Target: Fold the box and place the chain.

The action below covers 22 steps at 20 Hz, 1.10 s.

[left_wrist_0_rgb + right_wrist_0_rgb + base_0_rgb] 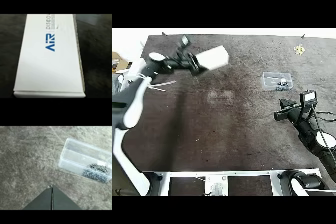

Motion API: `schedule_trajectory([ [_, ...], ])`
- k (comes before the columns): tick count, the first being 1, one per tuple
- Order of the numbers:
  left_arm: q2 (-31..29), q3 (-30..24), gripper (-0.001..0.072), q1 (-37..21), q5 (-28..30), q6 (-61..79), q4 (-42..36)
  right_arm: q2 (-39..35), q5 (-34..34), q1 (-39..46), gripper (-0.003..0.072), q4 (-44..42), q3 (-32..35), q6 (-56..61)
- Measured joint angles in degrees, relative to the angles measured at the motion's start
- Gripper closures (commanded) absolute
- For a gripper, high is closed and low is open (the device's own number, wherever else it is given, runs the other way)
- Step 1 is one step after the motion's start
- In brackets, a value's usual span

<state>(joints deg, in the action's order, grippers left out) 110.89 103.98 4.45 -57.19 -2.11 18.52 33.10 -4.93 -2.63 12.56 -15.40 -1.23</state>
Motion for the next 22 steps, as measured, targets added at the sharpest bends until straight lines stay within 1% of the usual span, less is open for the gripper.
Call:
schedule_trajectory([
  [2,-5.7,-0.1,0.0707,-2.8,5.1,-8.3,2.5,0.0,0.2,0.0,0.0686,0.0,0.0,0.0],
  [4,-11.4,-1.5,0.0707,-5.7,9.2,-16.8,6.7,0.0,0.3,0.0,0.0685,0.0,0.0,0.0],
  [7,-20.5,-6.8,0.0707,-10.1,13.4,-27.1,11.8,0.0,0.4,0.0,0.0686,0.0,0.0,0.0],
  [9,-26.8,-12.8,0.0708,-13.7,15.1,-32.9,15.9,0.0,0.5,0.0,0.0686,0.0,0.0,0.0],
  [11,-33.7,-20.3,0.0707,-18.0,17.1,-37.2,18.2,0.0,0.5,0.0,0.0686,0.0,0.0,0.0],
  [15,-46.6,-37.1,0.0707,-29.0,18.1,-41.1,20.8,0.0,0.5,0.0,0.0686,0.0,0.0,0.0],
  [18,-51.1,-46.2,0.0706,-36.9,14.7,-42.0,23.2,0.0,0.5,0.0,0.0686,0.0,0.0,0.0],
  [20,-52.3,-50.8,0.0707,-40.1,14.4,-42.1,25.5,0.0,0.5,0.0,0.0686,0.0,0.1,0.0],
  [22,-52.1,-54.1,0.0707,-41.8,15.2,-40.9,26.6,0.0,0.5,0.0,0.0686,0.0,0.1,0.0],
])
